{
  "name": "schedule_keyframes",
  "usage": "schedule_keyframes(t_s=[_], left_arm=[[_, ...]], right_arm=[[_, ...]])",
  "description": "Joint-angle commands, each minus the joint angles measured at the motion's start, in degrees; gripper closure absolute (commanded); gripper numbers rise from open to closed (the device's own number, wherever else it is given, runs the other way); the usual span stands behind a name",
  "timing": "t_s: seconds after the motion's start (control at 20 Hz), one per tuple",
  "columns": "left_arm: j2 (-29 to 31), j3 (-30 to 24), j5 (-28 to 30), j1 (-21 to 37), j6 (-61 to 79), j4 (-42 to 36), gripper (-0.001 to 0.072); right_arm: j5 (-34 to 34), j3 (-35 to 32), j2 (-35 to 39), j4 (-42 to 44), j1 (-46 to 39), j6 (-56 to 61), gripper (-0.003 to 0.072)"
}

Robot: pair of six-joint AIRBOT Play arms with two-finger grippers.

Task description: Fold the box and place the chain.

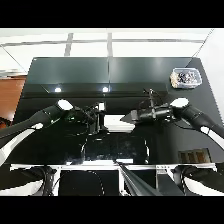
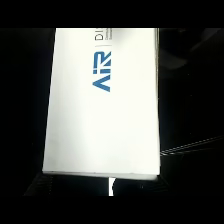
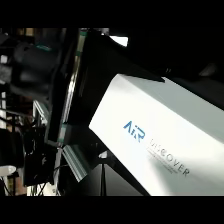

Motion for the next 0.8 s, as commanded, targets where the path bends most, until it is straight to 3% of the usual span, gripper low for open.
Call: schedule_keyframes(t_s=[0.0,0.45,0.75], left_arm=[[0.02,0.02,0.00,-0.04,-0.02,0.02,0.0248],[0.02,0.02,-0.17,-0.04,-0.02,-0.17,0.0246],[0.02,0.02,-0.22,-0.04,-0.02,-0.20,0.0247]], right_arm=[[-4.20,-0.39,-2.82,1.27,2.03,0.55,0.0670],[-8.94,-0.39,-2.86,-9.62,2.34,5.97,0.0670],[-10.25,-0.39,-2.91,-10.67,2.34,6.05,0.0670]])
